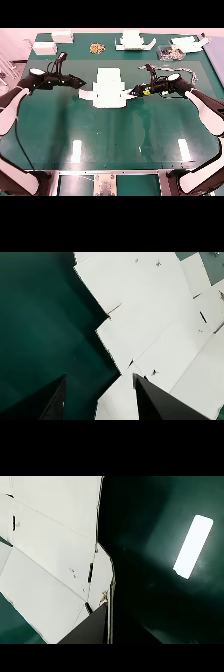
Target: Fold the box and place the chain.
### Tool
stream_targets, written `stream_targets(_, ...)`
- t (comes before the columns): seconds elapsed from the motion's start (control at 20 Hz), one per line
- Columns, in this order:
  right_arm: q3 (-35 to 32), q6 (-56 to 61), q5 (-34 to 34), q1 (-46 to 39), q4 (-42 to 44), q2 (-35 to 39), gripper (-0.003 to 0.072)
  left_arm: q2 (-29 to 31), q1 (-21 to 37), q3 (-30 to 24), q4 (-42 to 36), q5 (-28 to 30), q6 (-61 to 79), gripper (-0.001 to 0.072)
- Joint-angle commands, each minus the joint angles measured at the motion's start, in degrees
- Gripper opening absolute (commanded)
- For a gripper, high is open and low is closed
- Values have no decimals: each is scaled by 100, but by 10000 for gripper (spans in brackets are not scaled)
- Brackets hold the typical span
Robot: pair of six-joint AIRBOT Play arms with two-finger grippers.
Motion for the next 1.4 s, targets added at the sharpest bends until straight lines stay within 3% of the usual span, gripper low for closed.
stream_targets(0.0,7,2,2,4,4,-2,5,-682,-11,986,313,-942,-590,497)
stream_targets(0.3,-4,2,13,11,4,-2,5,-1276,-308,1729,361,-1388,-710,498)
stream_targets(0.8,-4,-46,24,11,2,-2,5,-1716,-509,2365,595,-905,-772,497)
stream_targets(1.2,-4,-61,127,11,2,-2,5,-1786,-522,2629,723,-868,-807,497)
stream_targets(1.35,-4,-59,153,11,2,0,6,-1954,-540,2629,382,-988,-761,497)
